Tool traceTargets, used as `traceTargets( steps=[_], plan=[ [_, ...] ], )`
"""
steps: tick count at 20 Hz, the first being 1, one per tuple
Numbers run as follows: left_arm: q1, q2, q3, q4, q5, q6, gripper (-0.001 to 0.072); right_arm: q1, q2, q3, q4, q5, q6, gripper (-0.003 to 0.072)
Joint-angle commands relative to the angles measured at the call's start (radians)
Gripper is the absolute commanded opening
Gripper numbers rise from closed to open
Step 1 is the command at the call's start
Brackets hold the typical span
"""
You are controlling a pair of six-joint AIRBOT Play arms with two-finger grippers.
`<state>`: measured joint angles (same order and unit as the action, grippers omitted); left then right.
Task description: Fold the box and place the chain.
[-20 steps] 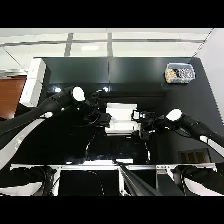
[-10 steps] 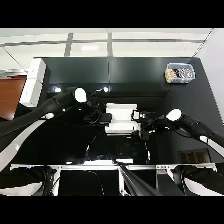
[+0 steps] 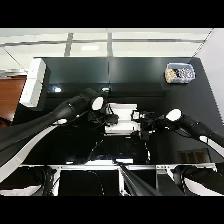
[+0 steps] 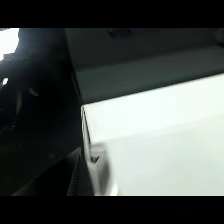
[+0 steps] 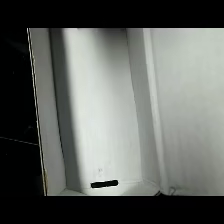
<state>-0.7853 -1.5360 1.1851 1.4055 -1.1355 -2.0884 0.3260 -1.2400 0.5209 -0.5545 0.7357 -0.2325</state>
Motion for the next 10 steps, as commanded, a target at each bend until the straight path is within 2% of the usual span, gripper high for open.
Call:
traceTargets(
  steps=[1, 10],
  plan=[
    [-0.042, -0.048, 0.047, 0.04, -0.047, -0.106, 0.0273, 0.0, 0.0, 0.0, 0.0, 0.0, 0.0, 0.0166],
    [-0.054, -0.077, 0.047, 0.048, -0.04, -0.172, 0.0273, 0.0, 0.0, 0.0, 0.0, 0.0, 0.0, 0.0166]
  ],
)
